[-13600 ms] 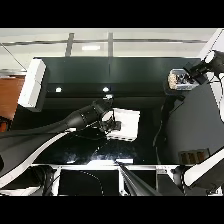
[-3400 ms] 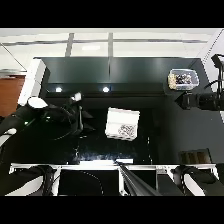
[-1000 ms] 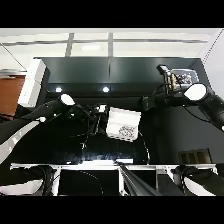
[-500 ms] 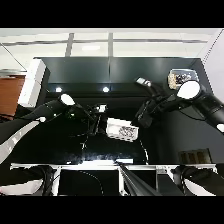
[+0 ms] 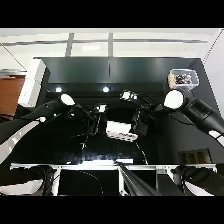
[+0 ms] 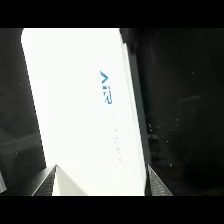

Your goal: Fold the box and place the chain.

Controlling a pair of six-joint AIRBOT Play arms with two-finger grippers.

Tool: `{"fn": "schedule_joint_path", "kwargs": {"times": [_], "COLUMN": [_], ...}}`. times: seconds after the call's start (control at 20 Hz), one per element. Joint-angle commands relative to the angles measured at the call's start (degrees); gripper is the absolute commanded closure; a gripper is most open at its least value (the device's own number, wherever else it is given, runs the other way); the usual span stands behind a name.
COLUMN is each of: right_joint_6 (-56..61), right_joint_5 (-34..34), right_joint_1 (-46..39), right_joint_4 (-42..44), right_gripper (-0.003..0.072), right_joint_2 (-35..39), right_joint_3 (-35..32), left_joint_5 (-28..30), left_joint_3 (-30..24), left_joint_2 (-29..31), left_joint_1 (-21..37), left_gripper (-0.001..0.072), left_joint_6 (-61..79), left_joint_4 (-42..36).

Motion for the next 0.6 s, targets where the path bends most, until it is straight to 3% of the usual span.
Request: {"fn": "schedule_joint_path", "kwargs": {"times": [0.0, 0.25, 0.45, 0.5, 0.55], "right_joint_6": [0.68, 4.15, 4.63, 4.02, 2.99], "right_joint_5": [0.90, -0.66, -11.80, -13.57, -14.45], "right_joint_1": [0.63, 0.46, 0.52, 0.52, 0.55], "right_joint_4": [-1.70, -1.79, 2.40, 4.22, 4.94], "right_gripper": [0.0019, 0.0019, 0.0021, 0.0089, 0.0096], "right_joint_2": [0.39, 5.11, 8.52, 8.52, 8.52], "right_joint_3": [-0.22, -4.17, -10.12, -10.95, -11.56], "left_joint_5": [0.02, 0.02, 0.02, 0.02, 0.04], "left_joint_3": [0.04, 0.04, 0.04, 0.04, 0.04], "left_joint_2": [-0.04, -0.04, -0.04, -0.04, -0.04], "left_joint_1": [0.07, 0.07, 0.07, 0.07, 0.07], "left_gripper": [0.0239, 0.0239, 0.0239, 0.0239, 0.0239], "left_joint_6": [0.04, 0.04, 0.04, 0.04, 0.04], "left_joint_4": [-0.04, -0.04, -0.04, -0.04, -0.04]}}
